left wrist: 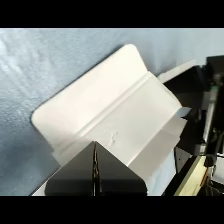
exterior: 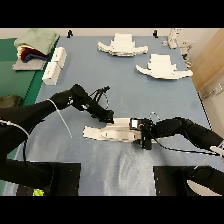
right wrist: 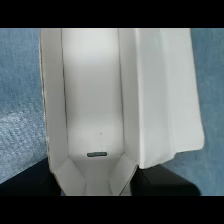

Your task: Fold the box.

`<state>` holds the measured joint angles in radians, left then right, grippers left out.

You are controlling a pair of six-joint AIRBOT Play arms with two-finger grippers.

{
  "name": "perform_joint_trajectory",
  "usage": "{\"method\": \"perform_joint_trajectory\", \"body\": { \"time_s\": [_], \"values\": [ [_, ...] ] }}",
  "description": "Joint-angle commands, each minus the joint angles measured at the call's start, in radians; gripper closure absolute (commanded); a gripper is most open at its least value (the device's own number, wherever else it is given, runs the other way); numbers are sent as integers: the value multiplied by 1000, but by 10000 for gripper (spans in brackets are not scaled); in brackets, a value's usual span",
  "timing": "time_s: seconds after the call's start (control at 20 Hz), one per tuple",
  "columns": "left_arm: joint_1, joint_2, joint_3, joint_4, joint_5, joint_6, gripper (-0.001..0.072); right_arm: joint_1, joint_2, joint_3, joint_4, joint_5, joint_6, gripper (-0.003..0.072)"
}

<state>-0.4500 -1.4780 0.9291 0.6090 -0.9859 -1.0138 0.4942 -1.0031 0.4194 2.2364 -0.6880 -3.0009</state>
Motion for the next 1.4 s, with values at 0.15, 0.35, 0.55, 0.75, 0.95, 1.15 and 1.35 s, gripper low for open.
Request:
{"method": "perform_joint_trajectory", "body": {
  "time_s": [0.15,0.35,0.55,0.75,0.95,1.15,1.35],
  "values": [
    [1,-16,66,0,-63,19,698,0,0,1,-2,-1,-1,169],
    [1,57,91,6,-98,88,699,0,0,1,-4,-1,-1,169],
    [-11,248,71,52,-94,166,700,0,0,1,-4,-1,-1,168],
    [-108,446,-24,229,-47,188,700,0,0,1,-4,-1,-1,168],
    [-183,603,-147,335,3,281,700,0,0,1,-4,-1,-1,169],
    [-77,649,-274,283,-60,638,410,0,0,1,-4,-1,-1,169],
    [29,614,-354,195,-26,868,16,0,0,1,-4,-1,-1,169]
  ]
}}
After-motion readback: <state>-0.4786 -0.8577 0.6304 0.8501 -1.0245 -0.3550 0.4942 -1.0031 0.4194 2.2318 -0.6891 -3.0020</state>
